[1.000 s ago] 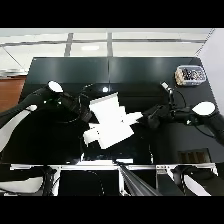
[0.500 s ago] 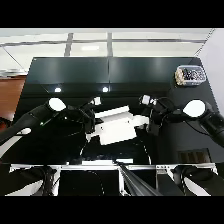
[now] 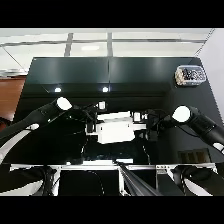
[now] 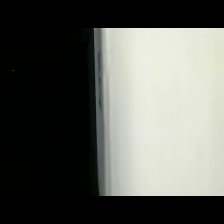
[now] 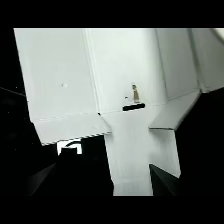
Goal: Fold the box and place the chain.
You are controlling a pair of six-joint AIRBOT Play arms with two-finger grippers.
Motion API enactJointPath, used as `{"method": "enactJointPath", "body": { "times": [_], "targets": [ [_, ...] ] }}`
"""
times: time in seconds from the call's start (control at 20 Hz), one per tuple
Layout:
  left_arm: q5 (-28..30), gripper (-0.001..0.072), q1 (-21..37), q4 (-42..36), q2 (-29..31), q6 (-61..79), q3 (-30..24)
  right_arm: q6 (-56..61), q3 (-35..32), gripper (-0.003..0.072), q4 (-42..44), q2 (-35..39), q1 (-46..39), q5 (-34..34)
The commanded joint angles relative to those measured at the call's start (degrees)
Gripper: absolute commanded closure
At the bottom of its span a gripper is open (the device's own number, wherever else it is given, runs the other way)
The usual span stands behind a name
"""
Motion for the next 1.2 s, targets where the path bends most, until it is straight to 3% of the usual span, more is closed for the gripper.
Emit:
{"method": "enactJointPath", "body": {
  "times": [0.0, 0.15, 0.4, 0.65, 1.15],
  "targets": [
    [-2.84, 0.0680, -0.04, 0.39, -1.88, 0.39, 0.85, -2.47, -2.36, 0.0036, 0.74, -0.35, 1.79, -3.39],
    [-2.49, 0.0680, -0.02, 0.44, -2.45, 0.39, 0.85, -2.82, -2.82, 0.0037, 1.18, -1.38, 2.19, -4.31],
    [-2.43, 0.0681, -0.04, 0.17, -2.47, 0.39, 0.90, -8.90, -3.04, 0.0037, 10.34, -4.72, 3.15, -4.35],
    [-2.40, 0.0680, -0.04, 0.17, -2.47, 0.39, 0.90, -8.98, -3.04, 0.0037, 11.23, -5.73, 6.95, -4.20],
    [-2.47, 0.0680, -0.04, 0.17, -2.45, 0.39, 0.90, -5.46, -0.07, 0.0037, 13.49, -3.69, 5.60, -6.84]
  ]
}}
